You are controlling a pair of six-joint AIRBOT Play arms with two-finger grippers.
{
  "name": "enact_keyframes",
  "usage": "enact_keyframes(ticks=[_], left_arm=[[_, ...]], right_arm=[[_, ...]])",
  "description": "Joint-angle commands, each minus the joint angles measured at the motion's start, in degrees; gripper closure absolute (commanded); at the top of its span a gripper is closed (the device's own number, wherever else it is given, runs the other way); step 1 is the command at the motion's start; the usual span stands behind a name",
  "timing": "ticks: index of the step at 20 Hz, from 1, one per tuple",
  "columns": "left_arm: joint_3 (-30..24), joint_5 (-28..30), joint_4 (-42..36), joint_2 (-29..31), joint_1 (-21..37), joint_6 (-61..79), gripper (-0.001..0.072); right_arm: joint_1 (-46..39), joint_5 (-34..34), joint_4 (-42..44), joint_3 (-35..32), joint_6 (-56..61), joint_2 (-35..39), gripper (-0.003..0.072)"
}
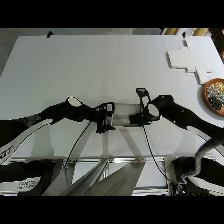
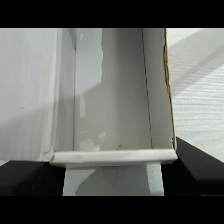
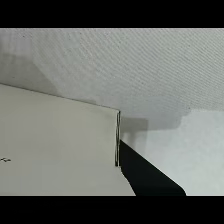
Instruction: Fold the box and place the chain.
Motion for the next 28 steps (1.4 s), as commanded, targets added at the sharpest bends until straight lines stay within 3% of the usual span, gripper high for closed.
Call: enact_keyframes(ticks=[1,3,7,10,12,15,17,18,21,23,25,28], left_arm=[[0.0,-0.07,0.55,0.02,0.04,0.37,0.0674],[0.0,-0.07,0.55,0.02,0.04,0.37,0.0674],[0.0,-0.07,0.55,0.02,0.04,0.37,0.0674],[0.0,-0.07,0.55,0.02,0.04,0.37,0.0674],[0.0,-0.07,0.55,0.02,0.04,0.37,0.0674],[0.0,-0.07,0.55,0.02,0.04,0.37,0.0674],[0.0,-0.07,0.55,0.02,0.04,0.37,0.0674],[0.0,-0.07,0.55,0.02,0.04,0.37,0.0674],[0.0,-0.09,0.55,0.02,0.04,0.37,0.0674],[0.0,-0.07,0.55,0.02,0.04,0.37,0.0674],[0.0,-0.09,0.52,0.02,0.04,0.37,0.0674],[0.0,-0.09,0.55,0.02,0.04,0.37,0.0674]], right_arm=[[0.04,-0.31,-0.11,-0.02,-0.11,-0.07,0.0675],[0.04,-0.31,0.22,-0.02,-0.11,-0.07,0.0672],[0.04,0.02,0.11,-0.02,-0.96,1.05,0.0395],[0.0,0.72,-0.39,-0.02,-6.32,6.1,0.0375],[-0.74,5.75,0.09,0.26,-16.65,11.47,0.027],[-7.06,18.08,-1.33,4.15,-23.52,18.23,0.0282],[-15.47,19.28,-2.25,8.26,-28.13,20.52,0.0308],[-20.63,17.35,-2.36,9.94,-30.53,20.57,0.0357],[-40.02,5.53,-1.53,10.88,-31.56,17.49,0.0371],[-50.86,1.77,-1.16,10.88,-31.58,13.55,0.0395],[-59.21,-2.23,-0.87,10.86,-31.34,10.75,0.0475],[-67.6,-6.99,-0.85,10.82,-28.7,8.37,0.0475]])
